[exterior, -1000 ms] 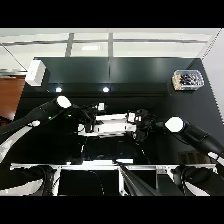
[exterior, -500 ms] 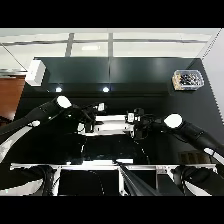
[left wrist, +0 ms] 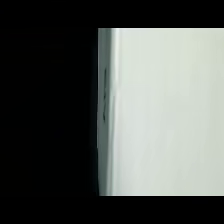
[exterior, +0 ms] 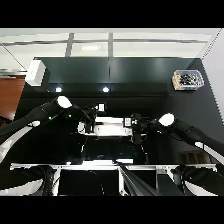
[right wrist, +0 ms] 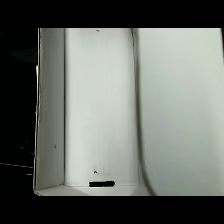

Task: Fold the box and place the chain.

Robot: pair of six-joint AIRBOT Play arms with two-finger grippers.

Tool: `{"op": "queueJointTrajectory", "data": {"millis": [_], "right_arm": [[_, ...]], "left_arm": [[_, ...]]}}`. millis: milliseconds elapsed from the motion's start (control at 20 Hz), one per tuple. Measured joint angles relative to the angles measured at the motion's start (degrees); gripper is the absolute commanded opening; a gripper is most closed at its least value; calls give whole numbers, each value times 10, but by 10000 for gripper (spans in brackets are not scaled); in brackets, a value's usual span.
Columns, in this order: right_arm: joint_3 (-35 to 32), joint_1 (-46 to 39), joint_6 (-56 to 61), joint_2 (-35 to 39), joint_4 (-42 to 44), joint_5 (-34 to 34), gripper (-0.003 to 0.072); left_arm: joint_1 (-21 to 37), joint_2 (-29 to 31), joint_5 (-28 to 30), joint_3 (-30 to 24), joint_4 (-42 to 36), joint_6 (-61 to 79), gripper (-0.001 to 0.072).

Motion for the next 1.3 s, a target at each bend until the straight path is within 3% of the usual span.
{"op": "queueJointTrajectory", "data": {"millis": [1300], "right_arm": [[9,2,57,-19,-46,-22,702]], "left_arm": [[0,0,2,0,-1,-2,28]]}}
